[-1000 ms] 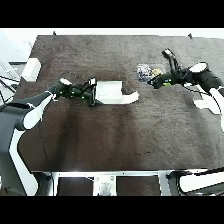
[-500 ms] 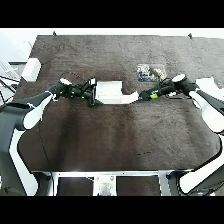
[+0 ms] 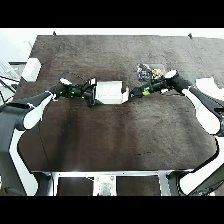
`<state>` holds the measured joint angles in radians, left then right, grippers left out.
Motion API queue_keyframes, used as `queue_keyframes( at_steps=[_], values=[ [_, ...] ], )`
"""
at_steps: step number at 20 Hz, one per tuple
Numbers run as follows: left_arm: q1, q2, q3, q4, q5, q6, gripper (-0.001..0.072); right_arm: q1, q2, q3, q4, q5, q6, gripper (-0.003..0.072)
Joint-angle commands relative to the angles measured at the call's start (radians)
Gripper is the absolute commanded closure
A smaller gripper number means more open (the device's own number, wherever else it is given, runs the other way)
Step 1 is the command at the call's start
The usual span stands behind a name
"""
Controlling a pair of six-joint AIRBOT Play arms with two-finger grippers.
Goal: Fold the box and place the chain.
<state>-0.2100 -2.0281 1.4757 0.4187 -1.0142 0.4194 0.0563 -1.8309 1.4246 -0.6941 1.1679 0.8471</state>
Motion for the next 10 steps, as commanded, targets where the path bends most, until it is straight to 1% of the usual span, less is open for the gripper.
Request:
queue_keyframes(
  at_steps=[1,2,4,5,6,10],
  values=[
    [0.0,0.0,0.0,0.0,0.0,0.0,0.0375,0.019,0.013,0.015,0.026,0.02,0.01,0.0412],
    [0.0,0.0,0.0,0.0,0.0,0.0,0.0375,0.019,0.013,0.015,0.031,0.021,0.01,0.0387],
    [0.0,0.0,0.0,0.0,0.0,0.0,0.0375,0.023,0.013,0.015,0.052,0.023,0.01,0.0373],
    [0.0,0.0,0.0,0.0,0.0,0.0,0.0375,0.027,0.013,0.015,0.059,0.023,0.009,0.0274],
    [0.0,0.0,0.0,0.0,0.0,0.0,0.0375,0.032,0.013,0.015,0.058,0.022,0.009,0.0201],
    [0.0,0.0,0.0,0.0,0.0,0.0,0.0375,0.061,0.011,0.016,0.055,-0.002,0.01,0.0201]
  ],
)
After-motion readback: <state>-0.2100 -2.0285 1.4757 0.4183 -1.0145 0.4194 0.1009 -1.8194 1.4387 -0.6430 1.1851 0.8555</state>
